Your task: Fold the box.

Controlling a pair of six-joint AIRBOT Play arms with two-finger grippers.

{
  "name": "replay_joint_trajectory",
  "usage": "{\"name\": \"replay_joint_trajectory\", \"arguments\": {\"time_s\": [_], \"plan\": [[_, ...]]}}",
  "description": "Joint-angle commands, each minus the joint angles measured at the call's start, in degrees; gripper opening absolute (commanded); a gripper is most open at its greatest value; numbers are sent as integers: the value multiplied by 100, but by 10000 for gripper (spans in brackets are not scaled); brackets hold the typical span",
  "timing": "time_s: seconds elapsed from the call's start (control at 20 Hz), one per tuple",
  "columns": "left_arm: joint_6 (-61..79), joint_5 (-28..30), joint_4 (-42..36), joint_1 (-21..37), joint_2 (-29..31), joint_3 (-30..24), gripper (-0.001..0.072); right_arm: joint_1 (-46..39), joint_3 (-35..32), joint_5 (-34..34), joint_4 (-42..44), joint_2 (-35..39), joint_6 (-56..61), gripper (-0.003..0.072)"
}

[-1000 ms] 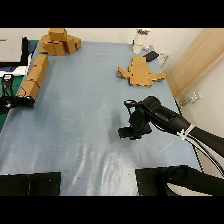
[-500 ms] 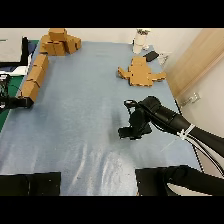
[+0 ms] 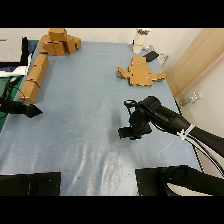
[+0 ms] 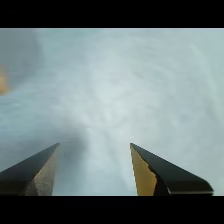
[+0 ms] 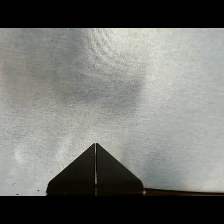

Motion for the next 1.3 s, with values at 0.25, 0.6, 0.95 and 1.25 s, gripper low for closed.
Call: {"name": "replay_joint_trajectory", "arguments": {"time_s": [0.25,0.6,0.95,1.25], "plan": [[-1189,-612,57,-2155,841,7,579,0,4,2,2,2,0,4],[-2610,933,564,-4708,750,632,12,0,4,0,2,2,0,4],[-4861,391,1805,-5123,-422,2387,11,0,4,0,2,2,0,4],[-4920,131,1698,-5136,-852,2404,12,0,4,2,2,2,0,5]]}}
